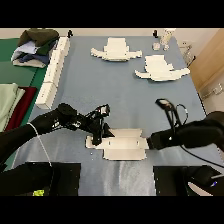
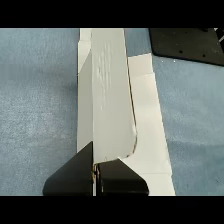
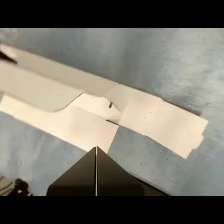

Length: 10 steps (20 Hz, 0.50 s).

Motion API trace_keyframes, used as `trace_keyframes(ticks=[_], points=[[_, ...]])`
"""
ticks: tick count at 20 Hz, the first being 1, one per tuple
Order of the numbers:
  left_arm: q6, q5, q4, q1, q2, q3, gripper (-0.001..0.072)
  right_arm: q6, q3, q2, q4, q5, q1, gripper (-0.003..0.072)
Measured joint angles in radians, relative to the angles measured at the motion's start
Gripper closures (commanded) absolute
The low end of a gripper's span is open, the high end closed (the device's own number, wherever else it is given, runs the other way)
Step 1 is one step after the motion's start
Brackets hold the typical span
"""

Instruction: Fold the box.

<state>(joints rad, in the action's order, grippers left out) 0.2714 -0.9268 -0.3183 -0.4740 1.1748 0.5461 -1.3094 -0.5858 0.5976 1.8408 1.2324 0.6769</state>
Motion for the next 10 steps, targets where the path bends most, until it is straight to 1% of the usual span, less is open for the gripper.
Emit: trace_keyframes(ticks=[1, 2, 3, 4, 7, 10], points=[[0.000, 0.000, 0.000, 0.000, 0.000, 0.000, 0.0699, -0.018, 0.022, -0.016, -0.027, -0.007, 0.083, 0.0673], [-0.001, 0.000, 0.000, 0.000, 0.000, 0.000, 0.0699, -0.043, 0.050, -0.027, -0.053, -0.026, 0.165, 0.0455], [0.000, 0.000, 0.000, 0.000, 0.000, 0.000, 0.0698, -0.074, 0.078, -0.033, -0.080, -0.047, 0.240, 0.0165], [-0.001, 0.000, 0.000, 0.000, 0.000, 0.000, 0.0698, -0.113, 0.108, -0.032, -0.108, -0.081, 0.316, 0.0066], [-0.001, 0.000, 0.000, 0.000, 0.000, 0.000, 0.0698, -0.190, 0.167, 0.002, -0.214, -0.195, 0.485, 0.0058], [-0.001, 0.000, 0.001, 0.000, 0.000, 0.000, 0.0698, -0.227, 0.190, 0.067, -0.344, -0.300, 0.565, 0.0058]])
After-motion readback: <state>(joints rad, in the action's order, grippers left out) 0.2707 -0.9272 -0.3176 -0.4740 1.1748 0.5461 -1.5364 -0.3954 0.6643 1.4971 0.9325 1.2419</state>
